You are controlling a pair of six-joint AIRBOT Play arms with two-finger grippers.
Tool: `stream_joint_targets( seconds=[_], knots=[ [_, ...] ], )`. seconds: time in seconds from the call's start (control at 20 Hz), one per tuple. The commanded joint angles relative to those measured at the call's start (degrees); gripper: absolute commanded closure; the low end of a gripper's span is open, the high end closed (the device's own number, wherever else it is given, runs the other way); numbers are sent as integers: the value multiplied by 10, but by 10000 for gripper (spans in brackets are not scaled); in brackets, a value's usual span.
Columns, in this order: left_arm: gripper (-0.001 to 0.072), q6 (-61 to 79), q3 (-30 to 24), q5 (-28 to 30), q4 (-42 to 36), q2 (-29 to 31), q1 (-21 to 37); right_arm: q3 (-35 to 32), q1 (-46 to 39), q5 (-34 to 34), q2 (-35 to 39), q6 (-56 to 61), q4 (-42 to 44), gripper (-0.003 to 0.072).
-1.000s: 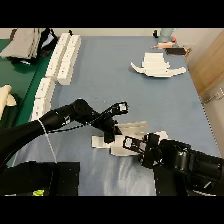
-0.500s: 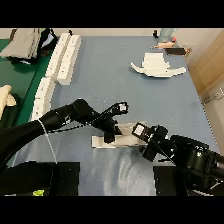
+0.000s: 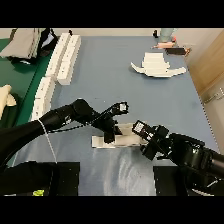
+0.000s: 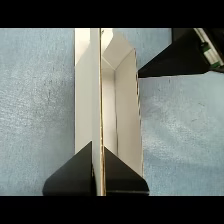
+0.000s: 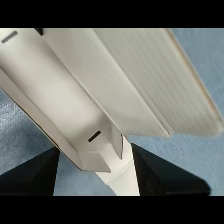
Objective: Fold the box.
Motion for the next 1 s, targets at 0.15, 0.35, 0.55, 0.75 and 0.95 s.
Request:
stream_joint_targets(
  seconds=[0.15, 0.35, 0.55, 0.75, 0.95],
  knots=[
    [694, 0, 0, 0, 0, 0, 0, 0, -127, -48, -1, -261, 172, -33],
    [695, 0, 0, 0, 0, 1, 0, 0, -283, -39, -3, -554, 388, -33],
    [695, 0, 0, 0, 0, 0, 0, 0, -373, -5, -45, -767, 521, -33],
    [694, 0, 0, 0, 0, 0, 0, 0, -379, -3, -109, -890, 588, -33],
    [694, 0, 0, 0, 0, 0, 0, 0, -379, -4, -126, -856, 554, -31]
  ],
)
